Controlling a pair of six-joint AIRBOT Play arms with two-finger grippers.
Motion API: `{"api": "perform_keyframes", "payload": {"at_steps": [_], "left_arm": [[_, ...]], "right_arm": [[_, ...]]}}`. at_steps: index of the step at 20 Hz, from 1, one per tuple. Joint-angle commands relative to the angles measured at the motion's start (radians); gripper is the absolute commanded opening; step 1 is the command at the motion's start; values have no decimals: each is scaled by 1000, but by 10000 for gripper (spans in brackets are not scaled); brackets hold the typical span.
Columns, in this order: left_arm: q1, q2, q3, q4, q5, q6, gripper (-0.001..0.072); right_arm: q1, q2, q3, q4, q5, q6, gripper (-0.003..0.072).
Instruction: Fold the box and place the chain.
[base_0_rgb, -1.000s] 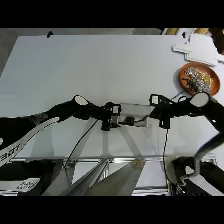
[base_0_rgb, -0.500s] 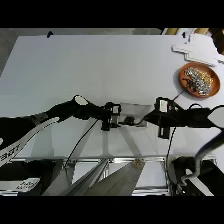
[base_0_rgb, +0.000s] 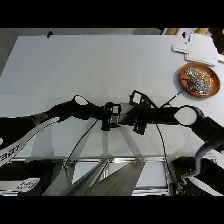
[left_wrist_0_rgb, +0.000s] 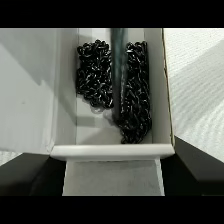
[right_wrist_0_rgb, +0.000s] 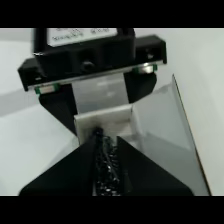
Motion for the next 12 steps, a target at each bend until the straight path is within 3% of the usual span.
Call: {"api": "perform_keyframes", "payload": {"at_steps": [1,4,7,10,12], "left_arm": [[1,0,0,0,0,0,149],[1,0,0,0,0,0,149],[1,0,0,0,0,0,149],[1,0,0,0,0,0,149],[1,0,0,0,0,0,149]], "right_arm": [[8,-49,2,-30,6,59,207],[-73,50,2,-55,90,59,206],[-214,187,2,-174,207,37,200],[-385,236,2,-203,355,-207,199],[-481,209,-8,-200,389,-334,221]]}}
